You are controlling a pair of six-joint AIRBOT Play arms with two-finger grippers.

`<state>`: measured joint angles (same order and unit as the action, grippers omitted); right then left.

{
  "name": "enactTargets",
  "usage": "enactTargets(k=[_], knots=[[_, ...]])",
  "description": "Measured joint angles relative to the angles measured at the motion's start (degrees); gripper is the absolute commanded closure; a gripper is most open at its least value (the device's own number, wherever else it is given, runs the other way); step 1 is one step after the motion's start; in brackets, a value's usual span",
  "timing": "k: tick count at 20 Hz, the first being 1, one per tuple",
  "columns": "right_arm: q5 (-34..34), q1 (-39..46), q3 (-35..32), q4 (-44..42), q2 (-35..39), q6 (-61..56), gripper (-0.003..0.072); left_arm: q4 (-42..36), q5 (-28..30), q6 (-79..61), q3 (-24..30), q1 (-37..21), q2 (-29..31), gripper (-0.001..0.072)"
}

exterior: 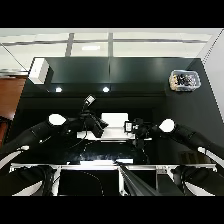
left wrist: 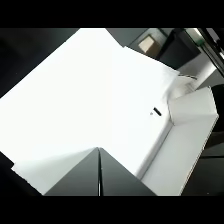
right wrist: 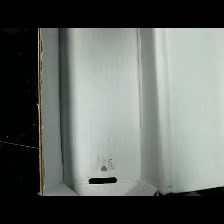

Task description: Fold the box and place the chain.

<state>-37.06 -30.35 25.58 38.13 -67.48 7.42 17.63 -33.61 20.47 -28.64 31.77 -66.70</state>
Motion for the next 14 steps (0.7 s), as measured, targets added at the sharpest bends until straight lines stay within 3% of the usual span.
enactTargets(k=[7,12,14], knots=[[0.02,0.00,-0.02,-0.02,0.00,-0.04,0.0232,8.28,-1.86,2.34,-4.17,-5.01,3.74,0.0685],[0.02,0.00,-0.02,0.00,0.00,-0.04,0.0231,25.90,-9.29,12.83,-5.55,-14.25,14.49,0.0684],[0.02,0.00,-0.02,-0.02,0.00,-0.04,0.0232,28.52,-12.15,13.38,-4.46,-17.86,19.30,0.0682]])
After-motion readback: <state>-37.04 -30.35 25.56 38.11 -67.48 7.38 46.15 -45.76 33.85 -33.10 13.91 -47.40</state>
